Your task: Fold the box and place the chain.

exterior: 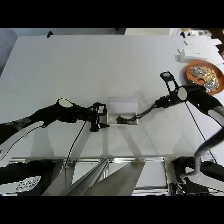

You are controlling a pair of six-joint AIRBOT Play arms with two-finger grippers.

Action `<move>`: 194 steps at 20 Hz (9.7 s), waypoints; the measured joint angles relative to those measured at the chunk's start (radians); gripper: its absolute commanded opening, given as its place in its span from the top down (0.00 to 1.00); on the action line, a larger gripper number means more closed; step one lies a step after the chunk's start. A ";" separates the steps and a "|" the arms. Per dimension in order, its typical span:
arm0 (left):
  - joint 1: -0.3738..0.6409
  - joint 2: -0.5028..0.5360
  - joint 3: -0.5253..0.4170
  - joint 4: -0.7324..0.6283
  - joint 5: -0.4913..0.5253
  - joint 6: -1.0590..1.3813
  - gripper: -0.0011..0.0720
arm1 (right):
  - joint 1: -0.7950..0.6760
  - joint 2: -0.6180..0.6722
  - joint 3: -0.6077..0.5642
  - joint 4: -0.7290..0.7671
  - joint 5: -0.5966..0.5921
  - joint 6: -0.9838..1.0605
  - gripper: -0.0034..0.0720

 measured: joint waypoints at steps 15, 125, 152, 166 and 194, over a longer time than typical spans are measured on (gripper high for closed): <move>0.000 0.000 0.000 0.000 0.000 0.000 0.68 | 0.122 0.371 0.001 0.315 0.107 -0.088 0.94; 0.000 0.000 0.000 0.000 0.000 0.000 0.68 | 0.067 -0.179 0.233 -0.071 0.185 0.348 0.94; 0.000 0.000 0.000 0.000 0.000 0.000 0.68 | 0.239 0.636 0.232 0.543 0.324 -0.003 0.94; 0.000 0.000 0.000 0.000 0.000 0.000 0.68 | 0.471 0.280 0.096 0.544 0.063 -0.010 0.93; 0.000 0.000 0.000 0.000 0.000 0.000 0.68 | 0.018 0.002 0.366 0.122 0.317 -0.005 0.36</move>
